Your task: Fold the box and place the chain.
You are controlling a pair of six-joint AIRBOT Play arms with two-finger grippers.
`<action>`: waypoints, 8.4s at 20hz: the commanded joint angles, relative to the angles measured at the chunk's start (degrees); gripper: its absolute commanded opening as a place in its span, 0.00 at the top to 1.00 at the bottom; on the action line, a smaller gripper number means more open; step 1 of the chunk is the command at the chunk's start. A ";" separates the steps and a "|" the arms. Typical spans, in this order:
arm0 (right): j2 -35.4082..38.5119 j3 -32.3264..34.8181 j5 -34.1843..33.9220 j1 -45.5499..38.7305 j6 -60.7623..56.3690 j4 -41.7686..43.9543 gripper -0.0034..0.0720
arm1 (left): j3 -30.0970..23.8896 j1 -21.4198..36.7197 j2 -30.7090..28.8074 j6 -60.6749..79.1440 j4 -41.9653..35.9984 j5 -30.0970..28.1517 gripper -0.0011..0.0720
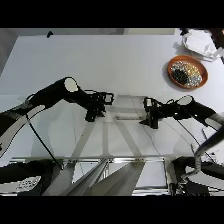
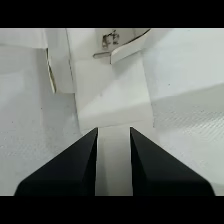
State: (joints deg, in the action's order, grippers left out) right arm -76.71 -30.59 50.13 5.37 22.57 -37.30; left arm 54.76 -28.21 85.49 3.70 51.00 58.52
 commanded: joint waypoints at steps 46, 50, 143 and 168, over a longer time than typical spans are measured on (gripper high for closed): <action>0.02 0.00 0.02 -0.02 -0.02 0.02 0.35 | -1.77 -12.57 4.74 11.54 -13.27 -18.34 0.94; 0.02 0.00 0.02 -0.02 -0.02 0.02 0.35 | -1.77 -12.96 5.38 11.52 -13.27 -21.14 0.77; 0.04 0.00 0.02 -0.02 -0.02 0.00 0.35 | 1.07 -12.90 -3.34 -95.47 7.96 -16.48 0.38; 0.02 0.00 0.02 -0.02 -0.02 0.02 0.35 | 25.09 -21.53 13.29 -125.72 29.86 11.82 0.47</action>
State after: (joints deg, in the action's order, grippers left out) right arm -76.71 -30.61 50.13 5.37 22.55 -37.28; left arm 77.19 -49.43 97.17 -118.41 79.66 65.56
